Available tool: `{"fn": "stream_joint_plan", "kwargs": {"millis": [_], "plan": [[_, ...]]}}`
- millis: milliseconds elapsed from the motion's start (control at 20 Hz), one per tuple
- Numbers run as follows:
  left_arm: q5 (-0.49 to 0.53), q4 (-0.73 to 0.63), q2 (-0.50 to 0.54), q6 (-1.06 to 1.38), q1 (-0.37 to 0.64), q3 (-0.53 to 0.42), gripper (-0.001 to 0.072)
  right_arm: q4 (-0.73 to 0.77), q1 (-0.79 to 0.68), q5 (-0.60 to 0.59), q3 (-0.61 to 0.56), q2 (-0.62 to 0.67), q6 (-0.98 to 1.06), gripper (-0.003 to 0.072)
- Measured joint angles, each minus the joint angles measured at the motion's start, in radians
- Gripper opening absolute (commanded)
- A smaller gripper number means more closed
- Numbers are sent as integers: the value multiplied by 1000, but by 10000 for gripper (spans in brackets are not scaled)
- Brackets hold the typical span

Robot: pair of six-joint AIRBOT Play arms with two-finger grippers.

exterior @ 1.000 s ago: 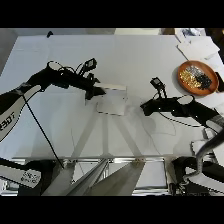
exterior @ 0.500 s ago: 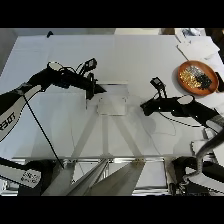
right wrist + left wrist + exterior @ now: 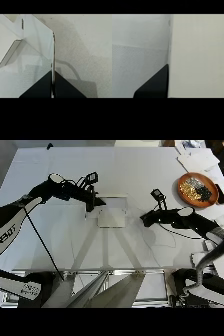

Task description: Fold the box and place the chain.

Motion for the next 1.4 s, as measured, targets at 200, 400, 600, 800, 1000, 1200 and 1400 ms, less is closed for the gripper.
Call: {"fn": "stream_joint_plan", "kwargs": {"millis": [200, 400, 600, 800, 1000, 1200, 1400], "plan": [[1, 7, 0, -2, -4, 0, 6, -6, 0, -14, 0, 0, 0, 14], [-4, 9, 0, -5, -5, 0, 5, -9, 0, -3, 0, 0, 16, 238], [-5, 14, 8, -6, -6, -1, 7, -2, 0, 33, 0, 14, 34, 399], [-3, 25, 90, -84, 6, -1, 2, 10, 0, 50, 1, 115, 81, 398], [-105, 115, 205, -156, 21, -1, 0, 4, 0, 10, 1, 272, 106, 398], [-202, 200, 250, -199, 24, -22, 0, 3, 0, -68, 1, 401, 113, 398], [-179, 213, 228, -176, 21, -57, 0, 2, 0, -93, 1, 451, 131, 397]]}}
